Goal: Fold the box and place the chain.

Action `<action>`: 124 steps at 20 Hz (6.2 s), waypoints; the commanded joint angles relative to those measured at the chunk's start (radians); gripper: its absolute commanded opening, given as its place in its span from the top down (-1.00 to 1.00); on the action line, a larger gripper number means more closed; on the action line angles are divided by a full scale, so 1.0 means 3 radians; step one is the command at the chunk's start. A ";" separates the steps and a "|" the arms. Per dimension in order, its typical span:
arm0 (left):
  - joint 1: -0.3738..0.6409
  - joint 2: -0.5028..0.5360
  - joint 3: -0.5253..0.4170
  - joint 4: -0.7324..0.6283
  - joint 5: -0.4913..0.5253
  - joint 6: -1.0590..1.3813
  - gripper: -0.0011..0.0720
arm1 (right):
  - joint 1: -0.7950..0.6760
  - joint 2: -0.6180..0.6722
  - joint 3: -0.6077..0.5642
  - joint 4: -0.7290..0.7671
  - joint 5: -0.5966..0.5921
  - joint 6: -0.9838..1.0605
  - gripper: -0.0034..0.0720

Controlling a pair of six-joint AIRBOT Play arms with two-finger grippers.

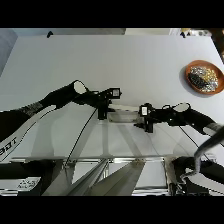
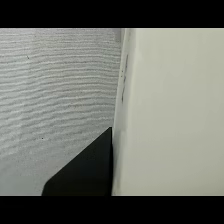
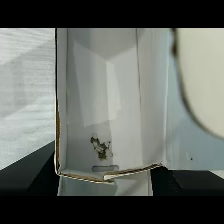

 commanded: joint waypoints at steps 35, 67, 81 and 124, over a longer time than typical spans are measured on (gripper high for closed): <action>0.0003 0.0175 -0.0001 0.0263 -0.0011 -0.0100 -0.60 | 0.0005 -0.0006 -0.0003 -0.0052 0.0004 -0.0017 0.07; -0.0785 0.0443 -0.0112 -0.0272 0.2017 -0.2326 0.96 | 0.0005 -0.0004 -0.0003 -0.0051 0.0000 -0.0017 0.07; -0.0785 0.0571 -0.0112 0.0128 0.1999 -0.2693 0.96 | 0.0005 -0.0004 -0.0003 -0.0051 0.0000 -0.0017 0.07; -0.0184 0.0877 -0.0811 0.0548 0.0303 0.0175 0.30 | 0.0005 -0.0004 -0.0003 -0.0051 0.0000 -0.0017 0.07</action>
